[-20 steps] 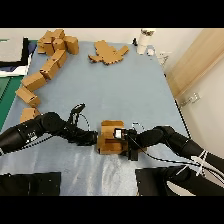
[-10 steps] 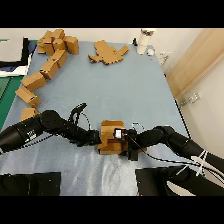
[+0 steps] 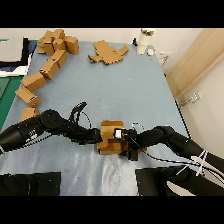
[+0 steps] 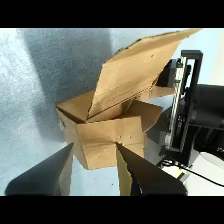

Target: Fold the box.

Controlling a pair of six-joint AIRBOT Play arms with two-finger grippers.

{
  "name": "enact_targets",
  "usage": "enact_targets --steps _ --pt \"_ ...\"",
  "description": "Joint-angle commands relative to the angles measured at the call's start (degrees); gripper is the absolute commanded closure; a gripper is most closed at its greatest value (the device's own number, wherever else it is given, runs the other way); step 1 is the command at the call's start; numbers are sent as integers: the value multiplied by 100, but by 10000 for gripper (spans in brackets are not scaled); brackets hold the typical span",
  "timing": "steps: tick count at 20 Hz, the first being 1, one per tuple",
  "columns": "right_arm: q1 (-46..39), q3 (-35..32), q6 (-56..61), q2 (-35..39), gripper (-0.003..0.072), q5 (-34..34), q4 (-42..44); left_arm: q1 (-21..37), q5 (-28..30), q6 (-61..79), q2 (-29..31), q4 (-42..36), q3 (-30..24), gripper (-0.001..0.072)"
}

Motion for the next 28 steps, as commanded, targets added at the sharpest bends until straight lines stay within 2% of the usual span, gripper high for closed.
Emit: enact_targets --steps 1,4,8,11,20,25,26,28 --pt "2 2 0 0 113 0 2 -7 -42 -31 -13 -2 9 288" --pt "2 2 0 0 113 0 0 -282 -48 -385 -13 275 37 289" --pt "2 2 0 0 112 0 0 -638 125 -1416 -13 1327 184 289" --pt "2 2 0 0 112 0 2 -811 160 -1790 -33 1528 284 289" --pt "2 2 0 0 113 0 0 -1429 9 -2568 -960 2203 986 292" --pt "2 2 0 0 113 0 0 -1547 -271 -3609 -1014 3071 1246 294" --pt "2 2 0 0 112 0 0 -1633 -286 -3869 -1021 3351 1329 313" --pt "2 2 0 0 113 0 2 -1794 -667 -4227 -1147 3834 1582 312"
